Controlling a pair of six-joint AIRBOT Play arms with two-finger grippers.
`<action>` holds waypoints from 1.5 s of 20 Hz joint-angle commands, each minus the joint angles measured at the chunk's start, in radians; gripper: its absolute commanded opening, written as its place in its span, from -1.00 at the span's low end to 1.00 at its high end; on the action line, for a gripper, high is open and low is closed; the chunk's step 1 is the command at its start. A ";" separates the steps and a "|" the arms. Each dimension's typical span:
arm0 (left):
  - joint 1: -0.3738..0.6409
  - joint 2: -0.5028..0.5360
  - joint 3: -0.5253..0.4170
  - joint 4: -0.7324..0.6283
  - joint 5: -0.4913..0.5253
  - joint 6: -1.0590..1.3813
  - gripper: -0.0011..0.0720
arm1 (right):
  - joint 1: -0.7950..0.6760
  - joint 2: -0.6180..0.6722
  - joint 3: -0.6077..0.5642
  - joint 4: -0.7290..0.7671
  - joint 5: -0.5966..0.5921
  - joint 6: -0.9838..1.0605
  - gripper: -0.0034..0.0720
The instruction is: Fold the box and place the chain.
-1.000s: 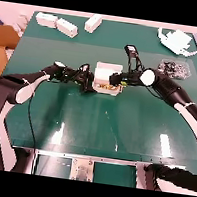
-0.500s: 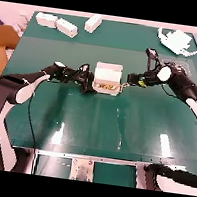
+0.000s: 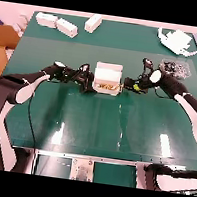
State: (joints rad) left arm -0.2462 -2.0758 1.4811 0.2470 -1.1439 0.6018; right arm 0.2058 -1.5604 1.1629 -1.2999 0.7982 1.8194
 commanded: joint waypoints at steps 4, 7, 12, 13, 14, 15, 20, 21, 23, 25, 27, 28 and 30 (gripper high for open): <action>0.001 0.001 0.000 0.000 -0.001 0.000 0.01 | 0.050 -0.068 0.008 0.062 -0.088 0.040 0.26; 0.001 0.001 0.000 0.000 -0.006 0.000 0.01 | 0.062 -0.097 0.008 0.058 -0.074 0.040 0.21; 0.001 0.001 0.000 0.000 -0.010 0.000 0.01 | 0.067 -0.114 0.008 0.035 -0.076 0.040 -0.43; 0.001 0.001 0.000 0.000 -0.010 0.000 0.01 | 0.066 -0.114 0.008 0.030 -0.076 0.040 -0.44; 0.001 0.001 0.000 0.000 -0.010 0.000 0.01 | 0.066 -0.114 0.008 0.019 -0.076 0.039 -0.63; 0.001 0.001 0.000 0.000 -0.010 0.000 0.01 | 0.066 -0.114 0.008 0.005 -0.076 0.040 -0.74; 0.001 0.001 0.000 0.000 -0.010 0.000 0.01 | 0.067 -0.089 0.050 -0.007 -0.072 0.028 -0.88; 0.001 0.001 0.000 0.000 -0.010 0.000 0.01 | 0.067 -0.070 0.060 -0.023 -0.071 0.028 -0.88; 0.001 0.001 0.000 0.000 -0.010 0.000 0.01 | 0.067 -0.020 0.078 -0.047 -0.063 0.028 -0.89; 0.001 0.001 0.000 0.000 -0.010 0.000 0.01 | 0.067 0.043 0.087 -0.059 -0.060 0.028 -0.88; 0.001 0.001 0.000 0.000 -0.010 0.000 0.01 | 0.074 0.108 0.095 -0.082 -0.060 0.028 -0.89; 0.001 0.001 0.000 0.000 -0.010 0.000 0.01 | 0.085 0.140 0.099 -0.098 -0.060 0.028 -0.89; 0.001 0.001 0.000 0.000 -0.009 0.000 0.01 | 0.107 0.188 0.111 -0.108 -0.057 0.027 -0.89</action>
State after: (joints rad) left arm -0.2455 -2.0758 1.4807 0.2466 -1.1549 0.6029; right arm 0.2916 -1.4467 1.2572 -1.3781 0.7448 1.8481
